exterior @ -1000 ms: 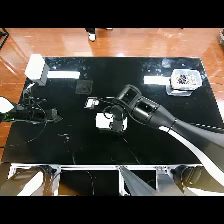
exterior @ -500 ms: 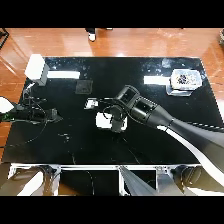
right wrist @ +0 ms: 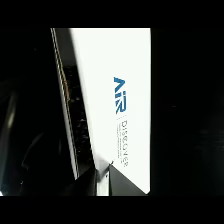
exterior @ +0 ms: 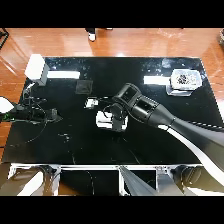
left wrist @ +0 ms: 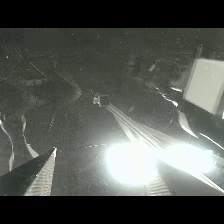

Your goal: Fold the box and place the chain.

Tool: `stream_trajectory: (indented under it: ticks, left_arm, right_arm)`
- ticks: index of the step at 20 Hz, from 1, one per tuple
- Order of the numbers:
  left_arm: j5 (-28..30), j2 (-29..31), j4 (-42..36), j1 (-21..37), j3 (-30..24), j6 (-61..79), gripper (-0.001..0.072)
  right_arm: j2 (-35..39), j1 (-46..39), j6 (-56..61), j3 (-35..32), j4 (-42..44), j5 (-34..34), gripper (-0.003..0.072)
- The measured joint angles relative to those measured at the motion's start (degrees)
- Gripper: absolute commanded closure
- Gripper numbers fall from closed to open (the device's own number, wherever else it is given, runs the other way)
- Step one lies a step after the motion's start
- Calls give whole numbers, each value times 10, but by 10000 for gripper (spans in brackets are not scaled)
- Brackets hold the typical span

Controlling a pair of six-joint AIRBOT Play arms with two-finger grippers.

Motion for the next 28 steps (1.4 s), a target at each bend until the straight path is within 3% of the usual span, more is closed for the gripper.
stream_trajectory:
  ticks: [13, 14, 28]
  left_arm:
    - [0, 0, 0, 0, 0, 0, 73]
    - [0, 0, 0, 0, 0, 0, 73]
    - [3, 0, -20, 0, 0, 9, 73]
  right_arm:
    - [0, -6, -2, 2, 32, -15, 645]
    - [0, -6, -2, 2, 33, -15, 480]
    - [-9, -6, -2, -7, 51, -2, 485]
